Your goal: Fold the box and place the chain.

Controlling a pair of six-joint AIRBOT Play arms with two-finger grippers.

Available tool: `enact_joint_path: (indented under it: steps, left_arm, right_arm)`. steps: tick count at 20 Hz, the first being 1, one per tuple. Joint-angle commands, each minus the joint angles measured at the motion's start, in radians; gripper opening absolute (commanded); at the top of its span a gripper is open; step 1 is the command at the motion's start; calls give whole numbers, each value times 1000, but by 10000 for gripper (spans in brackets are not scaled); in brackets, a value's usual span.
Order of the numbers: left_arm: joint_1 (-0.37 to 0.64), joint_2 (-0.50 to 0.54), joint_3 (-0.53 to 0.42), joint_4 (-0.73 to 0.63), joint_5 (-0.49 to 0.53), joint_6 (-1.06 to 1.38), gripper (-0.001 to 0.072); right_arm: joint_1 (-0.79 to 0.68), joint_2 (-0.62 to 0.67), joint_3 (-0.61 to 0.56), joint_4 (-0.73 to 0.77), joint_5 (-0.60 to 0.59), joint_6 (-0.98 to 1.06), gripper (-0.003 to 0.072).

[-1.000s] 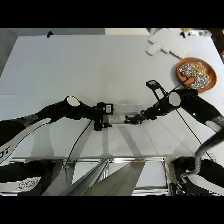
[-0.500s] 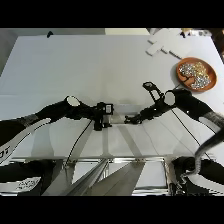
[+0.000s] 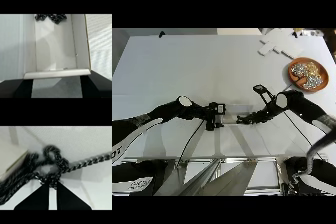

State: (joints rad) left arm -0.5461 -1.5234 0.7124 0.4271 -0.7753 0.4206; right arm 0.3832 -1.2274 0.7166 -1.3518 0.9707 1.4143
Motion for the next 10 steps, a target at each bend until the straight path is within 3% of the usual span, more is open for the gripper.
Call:
enact_joint_path:
  steps: [1,6,10]
  left_arm:
    - [0,0,0,0,0,0,12]
    - [0,0,0,0,0,0,12]
    - [0,0,0,0,0,0,12]
  right_arm:
    - [2,130,0,-6,38,3,15]
    - [2,426,0,23,105,29,15]
    - [2,609,1,153,87,28,15]
